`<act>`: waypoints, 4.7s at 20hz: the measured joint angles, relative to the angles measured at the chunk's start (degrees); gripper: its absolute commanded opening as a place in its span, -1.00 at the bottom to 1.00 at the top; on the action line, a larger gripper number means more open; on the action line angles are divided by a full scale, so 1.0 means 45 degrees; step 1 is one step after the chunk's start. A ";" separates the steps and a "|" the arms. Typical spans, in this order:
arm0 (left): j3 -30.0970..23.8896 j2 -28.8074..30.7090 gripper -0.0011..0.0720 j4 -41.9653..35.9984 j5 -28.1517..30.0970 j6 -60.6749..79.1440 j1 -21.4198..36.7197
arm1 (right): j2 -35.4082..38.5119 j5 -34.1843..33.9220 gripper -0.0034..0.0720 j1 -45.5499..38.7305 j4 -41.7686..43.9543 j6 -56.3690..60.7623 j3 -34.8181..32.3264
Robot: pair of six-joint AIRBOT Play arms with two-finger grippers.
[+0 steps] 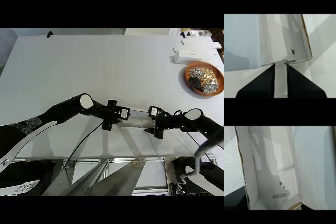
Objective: Fold the box and place the chain.
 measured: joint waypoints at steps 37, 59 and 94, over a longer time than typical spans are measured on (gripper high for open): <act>0.0005 -0.0971 0.59 -0.1608 0.0520 -0.0928 -0.0427 | 0.0000 0.0005 0.15 0.0000 -0.0005 -0.0005 0.0000; 0.0000 0.1807 -0.96 0.2895 -0.2521 -1.0103 0.1608 | 0.0000 -0.0010 0.15 -0.0005 -0.0005 -0.0005 -0.0005; -0.0719 0.0078 -0.94 -0.1020 -0.2380 -1.5509 0.2035 | 0.0000 0.0005 0.15 -0.0005 -0.0005 -0.0010 0.0000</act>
